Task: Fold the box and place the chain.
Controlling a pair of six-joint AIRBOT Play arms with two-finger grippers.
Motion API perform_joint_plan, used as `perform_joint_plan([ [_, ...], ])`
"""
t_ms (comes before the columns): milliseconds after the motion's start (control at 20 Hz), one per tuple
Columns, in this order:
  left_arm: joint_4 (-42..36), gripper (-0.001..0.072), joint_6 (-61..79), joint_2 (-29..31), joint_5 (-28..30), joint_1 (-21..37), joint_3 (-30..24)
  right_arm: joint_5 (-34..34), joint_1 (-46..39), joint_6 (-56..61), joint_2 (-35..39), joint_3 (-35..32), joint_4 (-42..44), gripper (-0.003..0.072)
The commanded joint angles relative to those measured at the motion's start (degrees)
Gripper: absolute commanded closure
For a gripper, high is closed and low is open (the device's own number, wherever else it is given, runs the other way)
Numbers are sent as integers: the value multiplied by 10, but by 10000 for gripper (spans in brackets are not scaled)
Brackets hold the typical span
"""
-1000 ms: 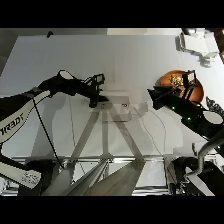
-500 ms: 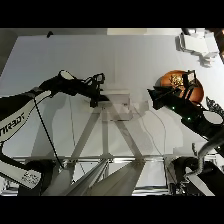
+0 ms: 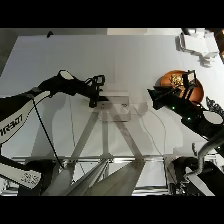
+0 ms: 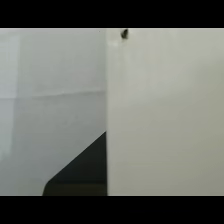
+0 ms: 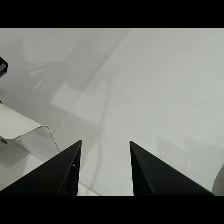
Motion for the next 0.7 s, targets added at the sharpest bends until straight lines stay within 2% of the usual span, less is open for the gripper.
perform_joint_plan([
  [0, -11, 705, 17, 7, -2, 0, 1, 0, 0, 0, 0, 1, 0, 351],
  [650, -11, 704, 13, -1, 0, 0, 1, 0, 0, 0, 0, 1, 0, 351],
])
